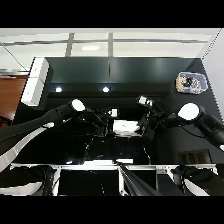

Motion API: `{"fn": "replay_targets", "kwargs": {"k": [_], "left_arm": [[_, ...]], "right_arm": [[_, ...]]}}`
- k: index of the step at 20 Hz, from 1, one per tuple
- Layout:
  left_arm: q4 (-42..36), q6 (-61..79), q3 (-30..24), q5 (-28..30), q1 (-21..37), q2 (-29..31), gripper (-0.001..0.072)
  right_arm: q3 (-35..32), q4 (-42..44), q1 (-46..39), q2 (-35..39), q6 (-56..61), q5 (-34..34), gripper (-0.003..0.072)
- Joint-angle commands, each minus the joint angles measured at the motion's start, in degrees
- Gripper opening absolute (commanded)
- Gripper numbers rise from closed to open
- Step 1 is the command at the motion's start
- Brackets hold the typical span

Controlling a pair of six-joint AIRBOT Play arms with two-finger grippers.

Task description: Fold the box and place the chain.

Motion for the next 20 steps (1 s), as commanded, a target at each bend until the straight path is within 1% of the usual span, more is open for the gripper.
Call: {"fn": "replay_targets", "kwargs": {"k": [1, 2, 3, 4, 5, 7, 8, 9, 14, 20], "left_arm": [[0.02, 0.07, 0.04, -0.02, 0.02, 0.0, 0.0474], [0.02, 0.09, 0.04, -0.02, 0.02, 0.0, 0.0474], [0.02, 0.09, 0.04, -0.02, 0.02, 0.0, 0.0474], [0.02, 0.09, 0.04, -0.02, 0.02, 0.0, 0.0474], [0.02, 0.07, 0.04, -0.04, 0.02, 0.0, 0.0474], [0.02, 0.09, 0.04, -0.07, 0.02, 0.0, 0.0474], [0.02, 0.07, 0.04, -0.07, 0.02, 0.0, 0.0474], [0.02, 0.09, 0.04, -0.04, 0.02, 0.0, 0.0474], [0.02, 0.09, 0.04, -0.04, 0.02, 0.0, 0.0474], [0.0, 0.09, 0.04, -0.04, 0.02, 0.0, 0.0474]], "right_arm": [[2.86, -0.07, -3.21, 2.99, 14.4, 4.11, 0.0332], [2.51, -0.26, -5.18, 3.82, 20.61, 5.05, 0.0162], [1.66, 0.83, -6.73, 3.98, 24.7, 6.14, 0.0015], [-0.24, 4.76, -7.56, 3.98, 26.29, 6.47, 0.0019], [-2.86, 11.47, -7.54, 3.93, 25.55, 6.03, 0.0019], [-8.09, 23.8, -7.34, 3.04, 23.56, 3.45, 0.0019], [-10.29, 27.34, -7.37, 2.38, 23.58, 1.2, 0.0019], [-11.87, 28.48, -7.37, 1.84, 23.61, -0.87, 0.0019], [-16.76, 24.72, -7.37, 0.17, 26.18, -9.27, 0.0019], [-16.9, 23.52, -7.37, 0.17, 26.18, -10.51, 0.0019]]}}
